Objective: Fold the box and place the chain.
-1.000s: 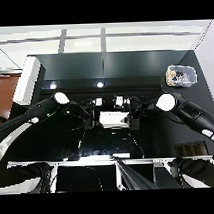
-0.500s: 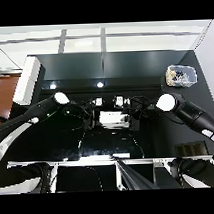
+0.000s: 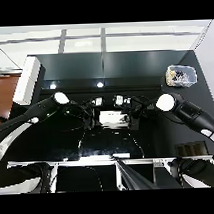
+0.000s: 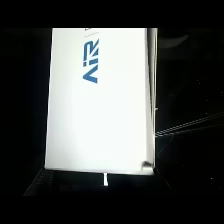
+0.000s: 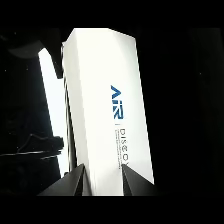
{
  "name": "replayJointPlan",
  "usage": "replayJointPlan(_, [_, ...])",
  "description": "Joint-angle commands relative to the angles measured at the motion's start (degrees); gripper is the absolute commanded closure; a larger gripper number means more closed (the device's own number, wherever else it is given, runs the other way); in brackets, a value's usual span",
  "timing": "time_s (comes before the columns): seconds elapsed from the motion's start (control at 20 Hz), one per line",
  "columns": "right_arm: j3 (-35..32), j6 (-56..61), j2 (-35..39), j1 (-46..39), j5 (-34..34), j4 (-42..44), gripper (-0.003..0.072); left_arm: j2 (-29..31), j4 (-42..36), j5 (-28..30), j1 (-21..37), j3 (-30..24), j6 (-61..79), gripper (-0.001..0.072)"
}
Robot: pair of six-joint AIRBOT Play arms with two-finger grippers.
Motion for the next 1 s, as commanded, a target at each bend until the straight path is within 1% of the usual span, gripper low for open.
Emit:
replayJointPlan(0.0, [0.0,0.81,-0.04,-0.2,-1.55,-0.02,0.044,0.0,0.02,-0.09,0.02,0.04,0.13,0.0177])
replayJointPlan(0.5, [0.0,1.51,-0.04,-1.36,-0.48,-0.04,0.044,0.0,0.0,-0.11,0.02,0.04,0.13,0.0177])
replayJointPlan(0.7, [0.0,1.49,-0.04,-1.36,1.09,-0.04,0.0436,0.0,0.0,-0.09,0.02,0.04,0.13,0.0178])
replayJointPlan(0.75, [0.0,1.49,-0.04,-1.36,1.03,-0.02,0.0384,0.0,0.0,-0.09,0.02,0.04,0.13,0.0178])
replayJointPlan(0.8, [0.0,1.49,-0.04,-1.36,0.98,-0.04,0.0358,0.0,0.02,-0.09,0.02,0.04,0.13,0.0178])
replayJointPlan(0.95, [0.0,1.51,-0.04,-1.36,1.01,0.0,0.0358,0.0,0.02,-0.09,0.02,0.04,0.13,0.0178])
